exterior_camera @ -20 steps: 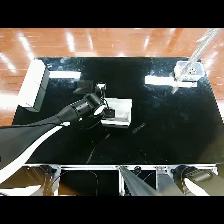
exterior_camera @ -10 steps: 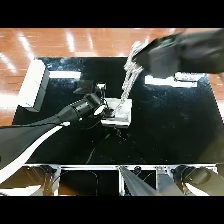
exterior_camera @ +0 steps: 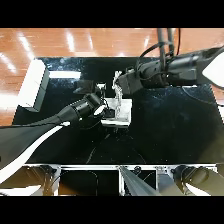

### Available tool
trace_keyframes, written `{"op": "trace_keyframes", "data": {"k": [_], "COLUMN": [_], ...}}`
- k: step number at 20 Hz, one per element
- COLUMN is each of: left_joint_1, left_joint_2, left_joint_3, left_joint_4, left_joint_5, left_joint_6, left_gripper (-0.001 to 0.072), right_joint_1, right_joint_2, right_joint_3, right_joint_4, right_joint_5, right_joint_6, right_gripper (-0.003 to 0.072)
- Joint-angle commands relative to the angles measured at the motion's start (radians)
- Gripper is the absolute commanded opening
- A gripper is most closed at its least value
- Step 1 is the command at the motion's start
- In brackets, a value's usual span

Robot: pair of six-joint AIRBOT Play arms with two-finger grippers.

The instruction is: Fold the box and place the chain.

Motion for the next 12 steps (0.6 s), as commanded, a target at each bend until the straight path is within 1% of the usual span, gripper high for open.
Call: {"op": "trace_keyframes", "data": {"k": [1, 4, 8, 9, 12], "left_joint_1": [0.0, 0.0, 0.0, 0.0, 0.0], "left_joint_2": [0.001, 0.001, 0.001, 0.001, 0.001], "left_joint_3": [0.0, 0.0, 0.0, 0.0, 0.0], "left_joint_4": [0.0, 0.002, 0.002, 0.001, 0.0], "left_joint_5": [-0.001, 0.0, 0.013, 0.016, 0.017], "left_joint_6": [0.0, 0.0, 0.0, 0.0, 0.0], "left_gripper": [0.0017, 0.0017, 0.0017, 0.0017, 0.0017], "right_joint_1": [0.002, 0.002, 0.002, 0.002, 0.002], "right_joint_2": [-0.006, -0.007, -0.025, -0.039, -0.077], "right_joint_3": [-0.07, -0.184, -0.319, -0.335, -0.337], "right_joint_4": [-0.01, 0.013, 0.041, 0.041, 0.035], "right_joint_5": [0.026, 0.014, -0.084, -0.105, -0.162], "right_joint_6": [0.002, 0.005, 0.005, 0.005, 0.004], "right_gripper": [0.003, 0.003, 0.0031, 0.0031, 0.0031]}}
